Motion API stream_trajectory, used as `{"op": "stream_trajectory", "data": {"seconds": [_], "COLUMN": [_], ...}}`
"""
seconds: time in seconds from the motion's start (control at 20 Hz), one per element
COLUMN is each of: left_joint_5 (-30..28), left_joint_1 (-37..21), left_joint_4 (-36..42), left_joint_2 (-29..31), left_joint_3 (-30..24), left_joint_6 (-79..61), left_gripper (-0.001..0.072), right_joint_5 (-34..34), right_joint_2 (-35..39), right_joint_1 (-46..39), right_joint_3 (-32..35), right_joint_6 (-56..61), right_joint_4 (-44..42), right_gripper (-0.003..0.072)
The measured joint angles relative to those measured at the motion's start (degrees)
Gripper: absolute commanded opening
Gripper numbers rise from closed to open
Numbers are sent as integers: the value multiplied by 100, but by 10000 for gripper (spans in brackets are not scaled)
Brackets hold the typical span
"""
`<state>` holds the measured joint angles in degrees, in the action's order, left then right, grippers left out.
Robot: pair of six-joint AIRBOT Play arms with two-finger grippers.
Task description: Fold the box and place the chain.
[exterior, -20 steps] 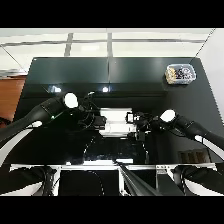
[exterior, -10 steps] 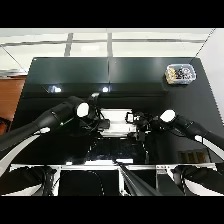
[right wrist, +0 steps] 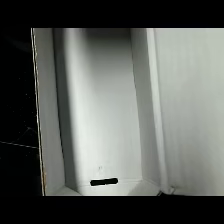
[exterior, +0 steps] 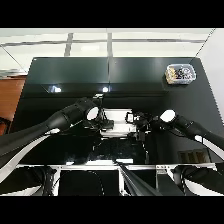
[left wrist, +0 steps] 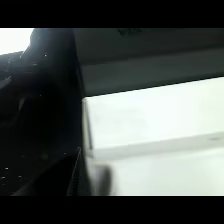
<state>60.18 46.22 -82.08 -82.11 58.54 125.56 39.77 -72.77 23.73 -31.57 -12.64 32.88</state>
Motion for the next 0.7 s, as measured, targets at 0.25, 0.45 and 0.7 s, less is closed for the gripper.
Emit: {"op": "stream_trajectory", "data": {"seconds": [0.25, 0.45, 0.7], "left_joint_5": [37, 118, 245], "left_joint_1": [111, 153, 164], "left_joint_4": [-31, -35, -144], "left_joint_2": [-20, -118, -254], "left_joint_3": [105, 133, 162], "left_joint_6": [127, 205, 348], "left_gripper": [253, 253, 253], "right_joint_5": [7, 11, 4], "right_joint_2": [0, 0, 0], "right_joint_1": [0, 0, 0], "right_joint_3": [0, 2, 2], "right_joint_6": [0, -4, -4], "right_joint_4": [4, 7, 2], "right_gripper": [107, 107, 107]}}
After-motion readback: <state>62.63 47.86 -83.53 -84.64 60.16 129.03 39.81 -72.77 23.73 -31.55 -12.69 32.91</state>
